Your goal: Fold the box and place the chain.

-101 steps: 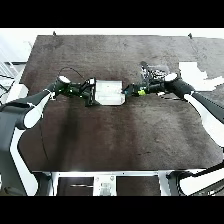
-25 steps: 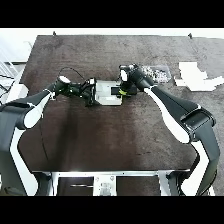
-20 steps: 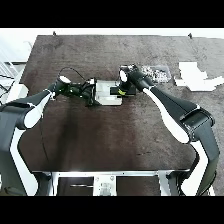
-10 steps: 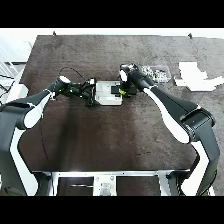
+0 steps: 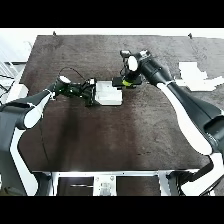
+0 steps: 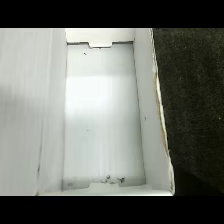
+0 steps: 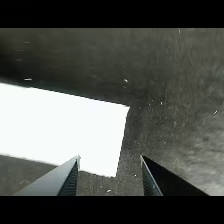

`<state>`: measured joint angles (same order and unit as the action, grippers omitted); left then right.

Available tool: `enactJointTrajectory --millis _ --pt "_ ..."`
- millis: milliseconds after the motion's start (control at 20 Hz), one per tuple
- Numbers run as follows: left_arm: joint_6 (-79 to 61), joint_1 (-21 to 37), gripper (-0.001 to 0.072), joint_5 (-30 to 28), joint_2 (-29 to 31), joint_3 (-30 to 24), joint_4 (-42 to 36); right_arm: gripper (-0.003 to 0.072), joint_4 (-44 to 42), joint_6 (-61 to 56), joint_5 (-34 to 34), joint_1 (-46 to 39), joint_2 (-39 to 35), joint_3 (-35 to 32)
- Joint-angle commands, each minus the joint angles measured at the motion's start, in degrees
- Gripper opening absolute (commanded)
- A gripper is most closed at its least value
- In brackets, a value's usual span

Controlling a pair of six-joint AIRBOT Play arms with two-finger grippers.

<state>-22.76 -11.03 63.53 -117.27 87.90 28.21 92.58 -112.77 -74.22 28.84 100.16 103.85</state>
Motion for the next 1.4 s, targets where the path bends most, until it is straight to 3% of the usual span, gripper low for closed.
enactJointTrajectory --millis 0,250,550,650,750,1000,1100,1350 --pt "0.00 0.02 0.0475 -0.07 -0.02 0.00 0.00 0.0472 -0.44 9.09 5.99 -0.83 -5.07 0.07" --pt "0.00 0.02 0.0476 -0.04 -0.04 0.00 0.00 0.0408 -3.04 21.81 18.58 -4.48 -4.70 0.02" --pt "0.00 0.02 0.0475 -0.04 -0.02 0.00 0.00 0.0412 -33.81 58.03 19.80 -12.07 1.99 -0.02" --pt "0.00 0.02 0.0475 -0.04 -0.02 0.00 0.00 0.0411 -36.48 62.71 19.80 -13.16 3.34 -0.02" --pt "0.02 0.02 0.0475 -0.04 -0.02 0.00 0.00 0.0412 -34.69 63.69 19.56 -13.77 3.67 -0.07" --pt "0.02 0.02 0.0475 -0.04 -0.02 0.00 0.00 0.0402 -30.80 53.02 22.67 -22.29 3.63 -0.07" --pt "0.02 0.02 0.0475 -0.04 -0.02 0.00 0.00 0.0281 -30.36 51.78 23.65 -26.08 4.00 -0.07" --pt "0.00 0.02 0.0475 -0.04 -0.02 0.00 0.02 0.0283 -28.98 51.43 23.63 -30.86 7.37 -0.07"
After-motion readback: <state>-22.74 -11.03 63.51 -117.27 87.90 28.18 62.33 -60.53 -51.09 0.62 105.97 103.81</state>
